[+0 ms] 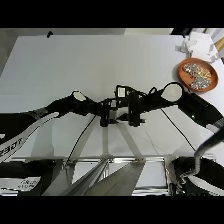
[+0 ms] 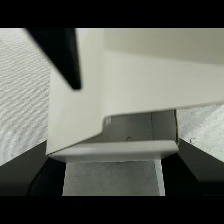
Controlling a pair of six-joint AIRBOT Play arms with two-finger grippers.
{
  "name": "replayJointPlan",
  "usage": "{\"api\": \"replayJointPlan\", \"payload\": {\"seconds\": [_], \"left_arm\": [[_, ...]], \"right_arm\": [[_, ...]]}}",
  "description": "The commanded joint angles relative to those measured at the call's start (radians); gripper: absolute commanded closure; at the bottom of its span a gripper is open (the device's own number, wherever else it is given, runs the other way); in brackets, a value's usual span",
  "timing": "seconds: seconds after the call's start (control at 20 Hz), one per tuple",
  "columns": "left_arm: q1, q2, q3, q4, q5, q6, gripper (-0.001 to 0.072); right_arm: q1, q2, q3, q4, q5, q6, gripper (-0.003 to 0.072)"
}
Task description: Fold the box and place the chain.
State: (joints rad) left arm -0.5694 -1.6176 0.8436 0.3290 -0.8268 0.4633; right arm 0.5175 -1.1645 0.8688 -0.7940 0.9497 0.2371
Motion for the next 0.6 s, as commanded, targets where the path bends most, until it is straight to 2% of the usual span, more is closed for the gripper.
{"api": "replayJointPlan", "payload": {"seconds": [0.0, 0.55], "left_arm": [[0.0, 0.0, 0.0, 0.0, 0.0, 0.0, 0.0638], [0.0, 0.0, 0.0, 0.0, 0.0, 0.0, 0.0638]], "right_arm": [[-0.036, -0.001, 0.001, 0.044, 0.0, 0.0, 0.025], [-0.034, -0.065, 0.0, 0.026, 0.034, -0.011, 0.0255]]}}
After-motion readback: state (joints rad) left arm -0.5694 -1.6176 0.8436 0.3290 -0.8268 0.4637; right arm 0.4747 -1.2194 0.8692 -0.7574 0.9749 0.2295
